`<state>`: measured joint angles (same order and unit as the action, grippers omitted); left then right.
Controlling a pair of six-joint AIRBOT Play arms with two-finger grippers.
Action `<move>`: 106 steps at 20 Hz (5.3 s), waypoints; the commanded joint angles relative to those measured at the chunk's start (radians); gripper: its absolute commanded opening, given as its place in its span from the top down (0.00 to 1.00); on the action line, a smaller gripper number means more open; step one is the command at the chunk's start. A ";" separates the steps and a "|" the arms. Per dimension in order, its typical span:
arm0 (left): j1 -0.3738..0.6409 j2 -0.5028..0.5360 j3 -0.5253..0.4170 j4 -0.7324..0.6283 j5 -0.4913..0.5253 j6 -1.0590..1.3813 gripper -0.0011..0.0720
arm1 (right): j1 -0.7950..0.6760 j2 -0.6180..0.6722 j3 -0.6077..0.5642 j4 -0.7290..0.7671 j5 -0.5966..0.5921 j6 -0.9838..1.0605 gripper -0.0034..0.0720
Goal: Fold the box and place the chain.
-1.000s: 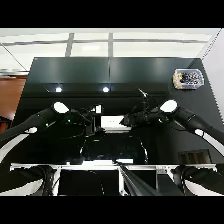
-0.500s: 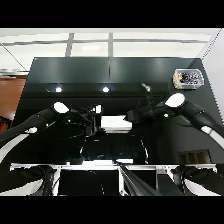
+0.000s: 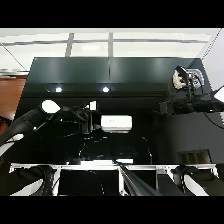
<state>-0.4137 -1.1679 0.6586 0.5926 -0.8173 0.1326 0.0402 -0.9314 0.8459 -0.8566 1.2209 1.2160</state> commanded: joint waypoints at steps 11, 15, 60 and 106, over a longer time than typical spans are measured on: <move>-0.139 -0.297 0.365 0.042 -0.130 -0.349 0.01 | -0.033 0.025 -0.003 -0.032 -0.034 0.045 0.93; -0.164 -0.319 0.374 0.136 -0.145 -0.350 0.01 | -0.033 0.025 -0.003 -0.032 -0.035 0.045 0.93; 0.711 -0.978 1.435 0.823 -0.250 -1.285 0.61 | -0.033 0.024 -0.005 0.044 -0.134 0.069 0.93; 0.481 0.688 -0.131 0.704 -0.027 -1.422 0.94 | -0.034 0.361 -0.356 -0.338 -0.589 -0.073 0.93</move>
<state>0.0673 -0.4816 0.5282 1.2968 -0.8455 -1.2896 0.0071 -0.5709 0.4904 -1.1946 0.6323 1.1423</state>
